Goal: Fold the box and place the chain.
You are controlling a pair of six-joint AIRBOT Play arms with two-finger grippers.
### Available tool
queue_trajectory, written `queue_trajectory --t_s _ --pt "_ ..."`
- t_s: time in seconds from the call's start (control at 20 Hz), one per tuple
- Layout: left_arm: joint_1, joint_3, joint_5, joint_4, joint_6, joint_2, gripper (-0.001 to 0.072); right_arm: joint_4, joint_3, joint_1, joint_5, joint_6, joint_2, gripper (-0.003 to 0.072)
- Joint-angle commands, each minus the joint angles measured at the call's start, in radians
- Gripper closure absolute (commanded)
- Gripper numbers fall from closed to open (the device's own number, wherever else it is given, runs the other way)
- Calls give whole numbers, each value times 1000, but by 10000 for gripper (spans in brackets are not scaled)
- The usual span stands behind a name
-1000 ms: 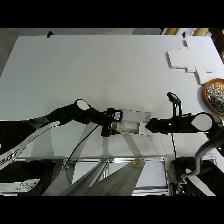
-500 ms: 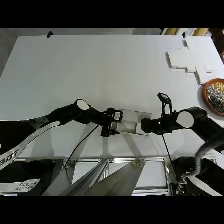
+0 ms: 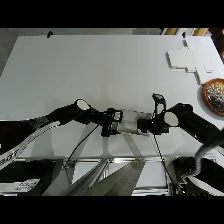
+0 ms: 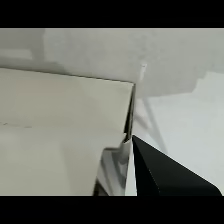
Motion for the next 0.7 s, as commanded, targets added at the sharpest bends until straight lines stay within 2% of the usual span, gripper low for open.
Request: queue_trajectory --t_s 0.0,0.45,0.65 --pt "0 1 3 3 0 0 575 -37 4 5 2 58 -33 322" --pt "0 1 3 3 0 0 575 -11 4 5 -110 81 -49 328" --pt "0 1 3 3 0 0 575 -11 4 5 -104 79 -49 387"
